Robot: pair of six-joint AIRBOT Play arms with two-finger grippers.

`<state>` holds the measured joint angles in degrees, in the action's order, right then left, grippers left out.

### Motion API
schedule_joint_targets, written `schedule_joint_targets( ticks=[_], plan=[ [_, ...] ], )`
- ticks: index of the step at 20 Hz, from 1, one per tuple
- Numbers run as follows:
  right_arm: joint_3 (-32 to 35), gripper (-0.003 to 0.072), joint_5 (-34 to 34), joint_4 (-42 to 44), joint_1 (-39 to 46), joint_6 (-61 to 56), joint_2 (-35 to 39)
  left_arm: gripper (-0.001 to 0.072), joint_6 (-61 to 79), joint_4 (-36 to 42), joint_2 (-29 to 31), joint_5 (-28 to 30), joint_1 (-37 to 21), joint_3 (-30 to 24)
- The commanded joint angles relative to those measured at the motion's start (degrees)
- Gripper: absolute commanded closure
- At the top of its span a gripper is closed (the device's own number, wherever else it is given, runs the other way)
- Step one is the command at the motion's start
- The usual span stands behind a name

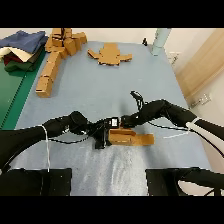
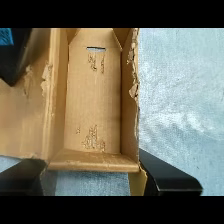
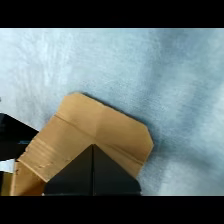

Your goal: Fold the box.

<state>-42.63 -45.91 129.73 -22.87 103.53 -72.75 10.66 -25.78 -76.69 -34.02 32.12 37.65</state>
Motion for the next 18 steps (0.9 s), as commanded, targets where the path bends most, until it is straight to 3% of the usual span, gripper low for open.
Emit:
schedule_joint_targets(
  ticks=[1, 14, 18],
  plan=[
    [-0.28, 0.0684, -0.11, -0.07, 0.04, 2.25, -2.25, 0.0188, 0.00, 0.00, 0.00, 0.00, -0.04, 0.02],
    [-0.44, 0.0684, -1.22, 0.15, -0.48, 2.67, -1.77, 0.0188, 0.00, 0.00, 0.00, 0.00, -0.04, 0.02],
    [-2.38, 0.0684, -1.22, -2.36, -0.44, 3.45, 5.07, 0.0189, 0.00, 0.00, 0.02, 0.00, -0.04, 0.02]
  ],
)
